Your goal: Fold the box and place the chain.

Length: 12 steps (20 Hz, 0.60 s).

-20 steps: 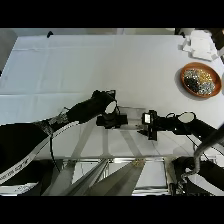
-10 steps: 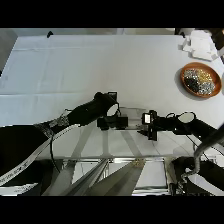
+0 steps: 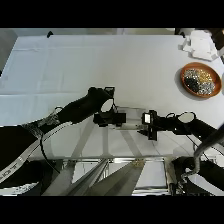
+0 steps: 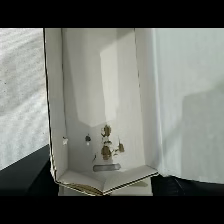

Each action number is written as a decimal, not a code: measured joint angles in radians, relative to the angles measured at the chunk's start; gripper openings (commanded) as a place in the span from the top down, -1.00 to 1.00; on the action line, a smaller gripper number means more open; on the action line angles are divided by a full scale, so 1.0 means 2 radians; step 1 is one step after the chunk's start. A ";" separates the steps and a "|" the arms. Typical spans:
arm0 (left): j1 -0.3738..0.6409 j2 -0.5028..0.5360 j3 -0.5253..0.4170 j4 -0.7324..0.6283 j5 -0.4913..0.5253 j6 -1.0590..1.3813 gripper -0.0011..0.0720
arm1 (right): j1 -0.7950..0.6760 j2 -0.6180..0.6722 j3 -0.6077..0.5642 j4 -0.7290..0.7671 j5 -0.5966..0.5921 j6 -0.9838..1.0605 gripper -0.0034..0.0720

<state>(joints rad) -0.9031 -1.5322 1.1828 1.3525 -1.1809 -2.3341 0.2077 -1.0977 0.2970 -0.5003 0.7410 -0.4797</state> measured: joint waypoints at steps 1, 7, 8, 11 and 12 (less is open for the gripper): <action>0.001 0.001 0.000 -0.001 -0.001 0.004 -0.20 | 0.000 0.000 0.000 0.000 0.000 0.000 -0.19; 0.002 0.003 0.001 -0.006 -0.001 0.017 0.14 | 0.000 0.000 0.000 0.000 0.000 0.000 -0.19; 0.002 0.002 0.001 -0.006 0.001 0.017 0.26 | 0.000 0.000 0.000 0.000 0.000 0.000 -0.19; -0.002 -0.006 0.001 -0.001 0.004 0.014 0.48 | 0.000 0.000 0.000 0.000 0.000 0.000 -0.19; -0.004 -0.010 0.001 0.001 0.005 0.013 0.51 | 0.000 0.000 0.000 0.000 0.000 0.000 -0.19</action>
